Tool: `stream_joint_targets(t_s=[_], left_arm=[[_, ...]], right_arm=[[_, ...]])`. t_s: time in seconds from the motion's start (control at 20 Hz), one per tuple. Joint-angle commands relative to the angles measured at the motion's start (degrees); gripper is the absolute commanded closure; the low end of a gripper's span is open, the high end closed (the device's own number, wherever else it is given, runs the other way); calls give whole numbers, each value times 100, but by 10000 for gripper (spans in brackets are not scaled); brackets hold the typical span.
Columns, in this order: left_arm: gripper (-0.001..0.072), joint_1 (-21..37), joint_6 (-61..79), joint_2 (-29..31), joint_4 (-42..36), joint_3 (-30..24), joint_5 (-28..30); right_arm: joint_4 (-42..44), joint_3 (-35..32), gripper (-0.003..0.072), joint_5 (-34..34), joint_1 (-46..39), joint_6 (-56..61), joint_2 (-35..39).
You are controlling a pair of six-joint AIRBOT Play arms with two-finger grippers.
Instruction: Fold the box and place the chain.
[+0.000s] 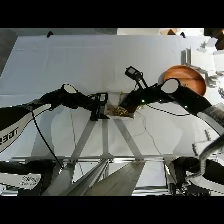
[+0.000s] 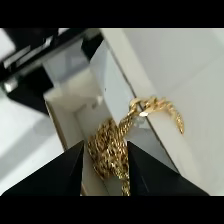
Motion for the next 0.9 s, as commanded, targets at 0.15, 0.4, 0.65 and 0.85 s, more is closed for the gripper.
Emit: stream_joint_targets(t_s=[0.15,0.4,0.65,0.85], left_arm=[[317,2,0,4,2,0,0],[317,2,2,4,2,0,2],[317,2,0,4,2,0,2],[317,2,2,4,2,0,0]], right_arm=[[719,0,390,-811,9,302,-4],[811,0,645,-817,7,297,-4],[822,0,676,-282,7,297,7],[782,0,677,577,7,249,101]])
